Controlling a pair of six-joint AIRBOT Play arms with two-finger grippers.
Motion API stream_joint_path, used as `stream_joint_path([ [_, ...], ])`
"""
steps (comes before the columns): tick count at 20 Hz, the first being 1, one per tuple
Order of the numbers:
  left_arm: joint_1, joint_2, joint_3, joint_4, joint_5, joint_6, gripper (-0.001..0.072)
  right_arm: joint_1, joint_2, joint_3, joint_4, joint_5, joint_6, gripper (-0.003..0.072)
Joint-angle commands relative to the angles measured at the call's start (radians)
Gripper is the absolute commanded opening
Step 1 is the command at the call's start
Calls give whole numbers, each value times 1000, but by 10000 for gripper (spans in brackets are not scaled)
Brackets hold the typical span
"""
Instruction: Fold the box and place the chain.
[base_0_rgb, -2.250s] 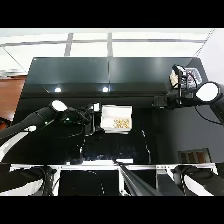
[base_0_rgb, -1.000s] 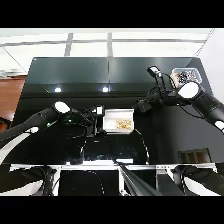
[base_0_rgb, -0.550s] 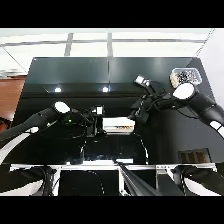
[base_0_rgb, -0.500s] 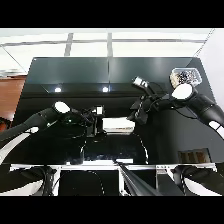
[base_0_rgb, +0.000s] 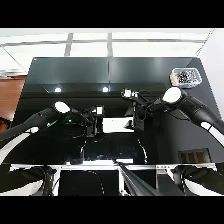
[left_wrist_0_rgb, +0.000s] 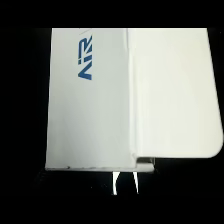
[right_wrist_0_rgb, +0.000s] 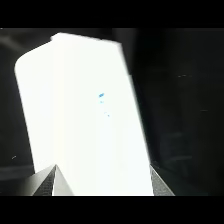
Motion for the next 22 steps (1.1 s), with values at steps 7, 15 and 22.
stream_joint_path([
  [7,0,0,1,0,-18,0,444,5,-18,0,-37,-6,-21,485],
  [15,0,0,1,0,-25,1,444,5,-18,0,-18,-10,-21,243],
  [22,0,0,1,0,-23,1,444,5,-18,0,-20,2,-17,243],
])
